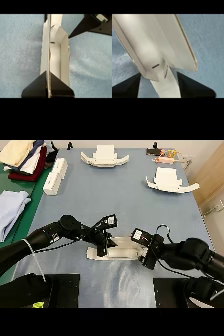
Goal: Fold the box.
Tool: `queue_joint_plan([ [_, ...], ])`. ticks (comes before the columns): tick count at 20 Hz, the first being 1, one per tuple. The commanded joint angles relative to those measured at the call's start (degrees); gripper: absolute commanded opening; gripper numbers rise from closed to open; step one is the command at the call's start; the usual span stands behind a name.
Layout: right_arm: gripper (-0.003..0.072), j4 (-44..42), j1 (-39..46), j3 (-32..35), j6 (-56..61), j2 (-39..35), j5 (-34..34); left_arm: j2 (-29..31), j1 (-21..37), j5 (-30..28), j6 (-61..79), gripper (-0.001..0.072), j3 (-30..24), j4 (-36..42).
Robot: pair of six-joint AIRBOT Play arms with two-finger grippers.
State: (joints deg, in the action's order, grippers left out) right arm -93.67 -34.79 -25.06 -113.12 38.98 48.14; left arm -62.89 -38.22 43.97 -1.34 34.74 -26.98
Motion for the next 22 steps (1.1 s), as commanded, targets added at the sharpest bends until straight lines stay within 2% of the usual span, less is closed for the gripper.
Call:
queue_joint_plan([
  [1, 0.072, -21.09, 12.28, 0.02, -29.94, 2.67, -0.79, 0.02, -0.02, 0.0, 0.02, 0.0014, 0.07, 0.0],
  [5, 0.072, -29.99, 18.75, 0.0, -41.59, 8.15, 0.79, 0.02, -0.02, 0.0, 0.02, 0.0014, 0.07, 0.0],
  [9, 0.072, -29.07, 18.88, 0.0, -38.95, 12.04, 1.03, 0.02, -0.02, 0.0, 0.02, 0.0014, 0.07, 0.0],
  [18, 0.072, -28.22, 18.88, 0.0, -38.34, 12.07, 1.01, 0.02, -0.02, -0.02, 0.02, 0.0014, 0.07, 0.0],
  [20, 0.072, -28.28, 18.69, 0.0, -41.77, 12.07, 0.81, 0.02, -0.02, -0.02, 0.02, 0.0014, 0.07, 0.0],
  [22, 0.072, -29.62, 18.69, 0.02, -51.63, 12.0, 1.53, 0.02, -0.02, 0.0, 0.02, 0.0014, 0.07, 0.0],
])
